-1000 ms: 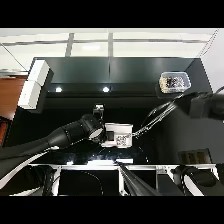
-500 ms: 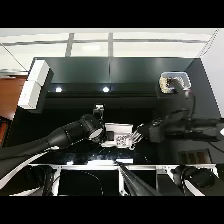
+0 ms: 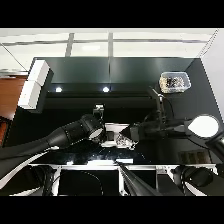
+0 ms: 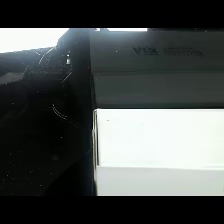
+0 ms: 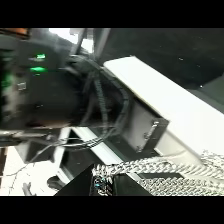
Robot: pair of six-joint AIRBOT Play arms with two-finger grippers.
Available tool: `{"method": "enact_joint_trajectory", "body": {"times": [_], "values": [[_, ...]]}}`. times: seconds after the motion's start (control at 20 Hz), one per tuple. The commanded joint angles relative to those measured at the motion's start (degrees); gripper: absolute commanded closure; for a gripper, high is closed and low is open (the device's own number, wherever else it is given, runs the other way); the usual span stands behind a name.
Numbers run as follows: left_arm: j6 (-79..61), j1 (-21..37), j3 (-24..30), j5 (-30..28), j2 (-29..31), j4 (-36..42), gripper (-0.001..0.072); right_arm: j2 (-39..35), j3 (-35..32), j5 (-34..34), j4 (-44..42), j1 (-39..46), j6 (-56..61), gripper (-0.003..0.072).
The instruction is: Fold the box and place the chain.
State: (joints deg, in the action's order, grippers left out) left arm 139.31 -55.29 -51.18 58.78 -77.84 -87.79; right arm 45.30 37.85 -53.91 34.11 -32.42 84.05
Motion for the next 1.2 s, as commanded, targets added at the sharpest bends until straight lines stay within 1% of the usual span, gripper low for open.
{"method": "enact_joint_trajectory", "body": {"times": [0.0,0.05,0.15,0.2,0.25,0.35,0.4,0.45,0.5,0.55,0.65,0.75,0.85,0.95,1.05,1.15], "values": [[0.0,0.0,0.0,0.0,0.0,0.0,0.068,2.8,-0.1,1.2,1.8,-0.4,-0.5,0.0397],[0.0,0.0,0.0,0.0,0.0,0.0,0.068,2.7,0.1,0.2,2.2,0.6,-0.6,0.0229],[0.0,0.0,0.0,0.0,0.0,0.0,0.068,1.2,1.0,-5.2,5.3,6.3,-3.6,0.0229],[0.0,0.0,0.0,0.0,0.0,0.0,0.068,-0.3,1.2,-7.3,8.4,10.5,-6.1,0.0229],[0.0,0.0,0.0,0.0,0.0,0.0,0.068,-2.0,1.2,-8.5,12.9,14.5,-9.3,0.0229],[0.0,0.0,0.0,0.0,0.0,0.0,0.068,-4.3,1.0,-8.5,26.2,22.2,-14.7,0.023],[0.0,0.0,0.0,0.0,0.0,0.0,0.068,-4.5,0.1,-7.9,30.1,25.1,-19.0,0.023],[0.0,0.0,0.0,0.0,0.0,0.0,0.068,-4.4,-2.0,-6.5,29.9,27.1,-24.9,0.0228],[0.0,0.0,0.0,0.0,0.0,0.0,0.068,-4.4,-5.5,-4.2,28.1,27.8,-30.2,0.0138],[0.0,0.0,0.0,0.0,0.0,0.0,0.068,-4.4,-9.0,-1.9,25.2,27.5,-34.3,-0.0034],[0.0,0.0,0.0,0.0,0.0,0.0,0.068,-4.4,-15.4,2.7,18.7,25.1,-43.5,-0.0034],[0.0,0.0,0.0,0.0,0.0,0.0,0.068,-4.4,-19.2,5.2,15.3,20.9,-54.1,-0.0034],[0.0,0.0,0.0,0.0,0.0,0.0,0.068,-2.9,-20.5,6.7,12.1,16.0,-64.8,-0.0034],[0.0,0.0,0.0,0.0,0.0,0.0,0.068,0.7,-20.5,7.9,10.6,11.1,-75.6,-0.0034],[0.0,0.0,0.0,0.0,0.0,0.0,0.068,4.0,-20.5,9.7,9.9,8.0,-83.4,-0.0034],[0.0,0.0,0.0,0.0,0.0,0.0,0.068,5.8,-20.5,11.2,6.1,7.1,-89.1,-0.0034]]}}
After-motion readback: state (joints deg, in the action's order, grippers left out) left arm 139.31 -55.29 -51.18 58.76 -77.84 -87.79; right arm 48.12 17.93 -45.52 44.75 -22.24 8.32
